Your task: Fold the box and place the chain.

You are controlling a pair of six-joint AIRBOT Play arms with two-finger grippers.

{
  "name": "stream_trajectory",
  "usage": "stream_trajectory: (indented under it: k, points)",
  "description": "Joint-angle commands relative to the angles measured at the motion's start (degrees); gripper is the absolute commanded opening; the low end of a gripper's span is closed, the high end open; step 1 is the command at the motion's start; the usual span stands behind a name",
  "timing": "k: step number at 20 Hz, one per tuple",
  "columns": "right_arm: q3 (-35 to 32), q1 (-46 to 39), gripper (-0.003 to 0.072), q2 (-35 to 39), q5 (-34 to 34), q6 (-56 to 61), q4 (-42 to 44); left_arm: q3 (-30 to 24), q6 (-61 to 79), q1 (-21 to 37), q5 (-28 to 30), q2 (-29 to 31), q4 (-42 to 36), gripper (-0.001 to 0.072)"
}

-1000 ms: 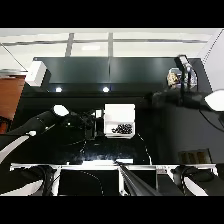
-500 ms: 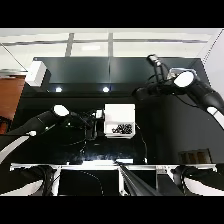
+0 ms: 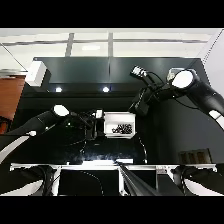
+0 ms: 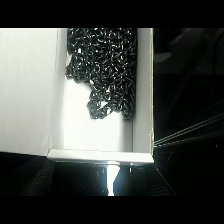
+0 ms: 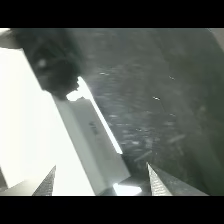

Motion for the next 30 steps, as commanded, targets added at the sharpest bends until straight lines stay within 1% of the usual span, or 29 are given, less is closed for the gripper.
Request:
stream_trajectory:
  k: [1,3,5,11,12,13,16,17,18,25,26,27,30]
  points:
    - [-1.5,1.0,0.072,4.0,6.7,-0.8,-0.5,0.0,0.0,0.0,0.0,0.0,0.0,0.0483]
    - [-4.4,2.6,0.072,4.3,6.3,-0.6,-0.4,0.0,0.0,0.0,0.0,0.0,0.0,0.0483]
    - [-6.4,4.2,0.072,4.3,3.6,-0.7,-0.4,0.0,0.0,0.0,0.0,0.0,0.0,0.0483]
    - [-6.4,5.3,0.072,4.3,2.5,-0.7,-0.2,0.0,0.0,0.0,0.0,0.0,0.0,0.0483]
    - [-6.4,5.4,0.0617,4.3,2.5,-0.9,-0.2,0.0,0.0,0.0,0.0,0.0,0.0,0.0483]
    - [-6.6,5.4,0.0598,4.3,2.5,-0.9,-0.2,0.0,0.0,0.0,0.0,0.0,0.0,0.0483]
    - [-8.2,5.9,0.0596,4.3,1.4,-1.2,-0.8,0.0,0.0,0.0,0.0,0.0,0.0,0.0483]
    - [-9.0,5.9,0.0528,4.3,0.8,-1.6,-0.9,0.0,0.0,0.0,0.0,0.0,0.0,0.0484]
    - [-9.7,5.9,0.0498,4.3,-0.1,-1.6,-0.8,0.0,0.0,0.0,0.0,0.0,0.0,0.0483]
    - [-10.0,6.1,0.0486,4.2,-0.7,-1.7,-0.8,0.0,0.0,0.0,0.0,0.0,0.0,0.0483]
    - [-10.0,6.5,0.0372,4.2,-0.7,-1.7,-1.0,0.0,0.0,0.0,0.0,0.0,0.0,0.0483]
    - [-10.0,7.2,0.0351,4.2,-0.9,-1.8,-1.2,0.0,0.0,0.0,0.0,0.0,0.0,0.0483]
    - [-10.0,9.2,0.0349,4.2,-2.1,-1.9,-3.0,0.0,0.0,0.0,0.0,0.0,0.0,0.0484]
